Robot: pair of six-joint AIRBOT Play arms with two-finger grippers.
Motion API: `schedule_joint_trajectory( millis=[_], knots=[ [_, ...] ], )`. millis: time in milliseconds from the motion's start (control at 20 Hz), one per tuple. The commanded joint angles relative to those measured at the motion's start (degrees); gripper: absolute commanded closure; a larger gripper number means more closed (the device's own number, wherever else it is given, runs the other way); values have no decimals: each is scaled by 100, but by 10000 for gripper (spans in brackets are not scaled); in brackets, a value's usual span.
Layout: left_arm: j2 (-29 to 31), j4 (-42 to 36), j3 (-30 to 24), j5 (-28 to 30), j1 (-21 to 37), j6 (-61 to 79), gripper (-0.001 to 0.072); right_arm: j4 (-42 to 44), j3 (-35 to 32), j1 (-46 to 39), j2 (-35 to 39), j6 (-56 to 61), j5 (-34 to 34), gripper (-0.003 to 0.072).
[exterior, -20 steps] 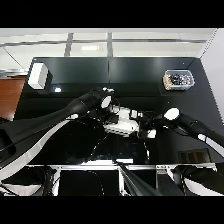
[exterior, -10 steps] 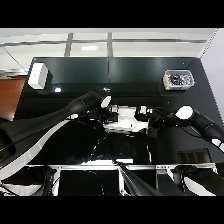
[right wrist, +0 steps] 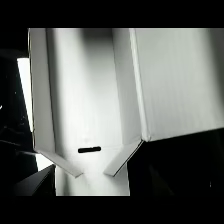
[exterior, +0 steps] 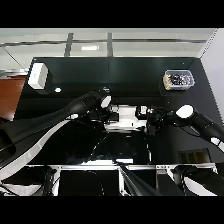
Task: Fold the box and place the chain.
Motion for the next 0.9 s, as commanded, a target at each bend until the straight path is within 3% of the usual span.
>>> schedule_joint_trajectory(
  millis=[0, 50, 100, 650, 750, 850],
  knots=[
    [4, -9, 2, -7, 7, -11, 681, 374, -2, 76, -146, -254, 0, 162],
    [4, -11, 2, -7, 4, -11, 681, 382, 0, 129, -146, -251, -2, 378],
    [4, -13, 2, -9, 4, -11, 681, 380, -2, 197, -146, -251, -24, 449],
    [4, -28, 2, -4, 2, -11, 681, 894, -2, 850, -496, -168, -492, 446],
    [4, -28, 2, -4, 2, -11, 681, 890, 0, 848, -496, -122, -516, 311],
    [4, -28, 2, -4, 2, -11, 681, 870, -2, 848, -494, -11, -511, 558]
  ],
)
